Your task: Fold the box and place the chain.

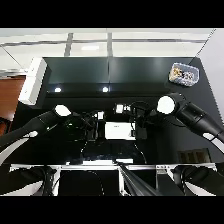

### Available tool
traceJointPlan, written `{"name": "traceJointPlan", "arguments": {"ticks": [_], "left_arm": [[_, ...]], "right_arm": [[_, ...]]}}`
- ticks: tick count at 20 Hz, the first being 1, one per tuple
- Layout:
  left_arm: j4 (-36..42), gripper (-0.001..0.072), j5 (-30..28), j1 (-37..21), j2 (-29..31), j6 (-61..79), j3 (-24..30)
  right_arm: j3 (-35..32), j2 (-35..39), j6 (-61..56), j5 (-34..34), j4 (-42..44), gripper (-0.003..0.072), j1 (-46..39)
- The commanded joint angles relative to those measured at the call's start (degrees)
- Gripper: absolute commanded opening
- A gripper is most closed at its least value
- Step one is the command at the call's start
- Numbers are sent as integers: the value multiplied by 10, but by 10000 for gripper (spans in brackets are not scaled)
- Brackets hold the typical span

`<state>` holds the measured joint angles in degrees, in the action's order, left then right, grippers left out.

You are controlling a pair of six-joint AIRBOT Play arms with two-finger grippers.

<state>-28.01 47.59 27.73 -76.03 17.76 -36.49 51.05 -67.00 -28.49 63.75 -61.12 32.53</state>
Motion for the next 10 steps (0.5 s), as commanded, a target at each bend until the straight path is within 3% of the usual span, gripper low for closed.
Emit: {"name": "traceJointPlan", "arguments": {"ticks": [1,2,9,10], "left_arm": [[0,397,0,0,0,0,0],[0,397,0,0,0,0,0],[0,397,0,0,0,0,0],[0,397,0,0,0,0,0]], "right_arm": [[1,1,5,-11,-16,391,4],[1,1,5,-11,-18,305,3],[15,2,-19,-4,-22,300,3],[18,2,-19,-4,-22,223,3]]}}
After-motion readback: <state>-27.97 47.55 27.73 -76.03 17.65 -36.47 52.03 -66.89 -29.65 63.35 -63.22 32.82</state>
